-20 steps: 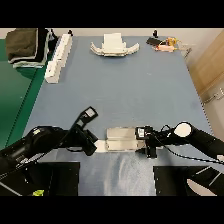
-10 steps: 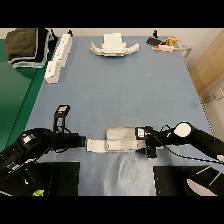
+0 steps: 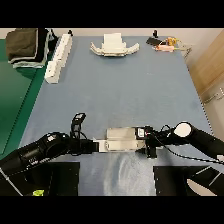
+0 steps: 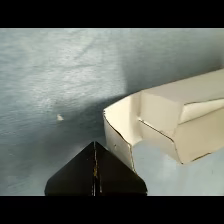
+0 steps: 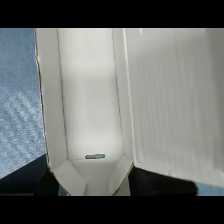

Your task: Fold the box.

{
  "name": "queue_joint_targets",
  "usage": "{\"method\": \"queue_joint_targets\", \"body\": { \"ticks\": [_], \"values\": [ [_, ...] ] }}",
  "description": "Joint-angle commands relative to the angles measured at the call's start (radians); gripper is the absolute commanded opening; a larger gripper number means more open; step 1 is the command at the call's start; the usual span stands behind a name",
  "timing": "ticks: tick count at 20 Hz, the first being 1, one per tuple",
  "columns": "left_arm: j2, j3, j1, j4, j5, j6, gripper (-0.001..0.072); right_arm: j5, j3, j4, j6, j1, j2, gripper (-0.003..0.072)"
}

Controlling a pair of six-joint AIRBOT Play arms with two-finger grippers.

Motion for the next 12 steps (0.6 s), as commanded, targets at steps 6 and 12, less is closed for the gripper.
{"method": "queue_joint_targets", "body": {
  "ticks": [6, 12],
  "values": [
    [-0.023, 0.055, -0.033, -0.024, 0.043, 0.005, 0.0389, 0.001, 0.001, 0.0, 0.0, 0.0, 0.001, 0.0511],
    [-0.023, 0.1, -0.032, -0.033, 0.016, 0.004, 0.0402, 0.0, 0.001, 0.0, 0.0, 0.0, 0.001, 0.0511]
  ]
}}
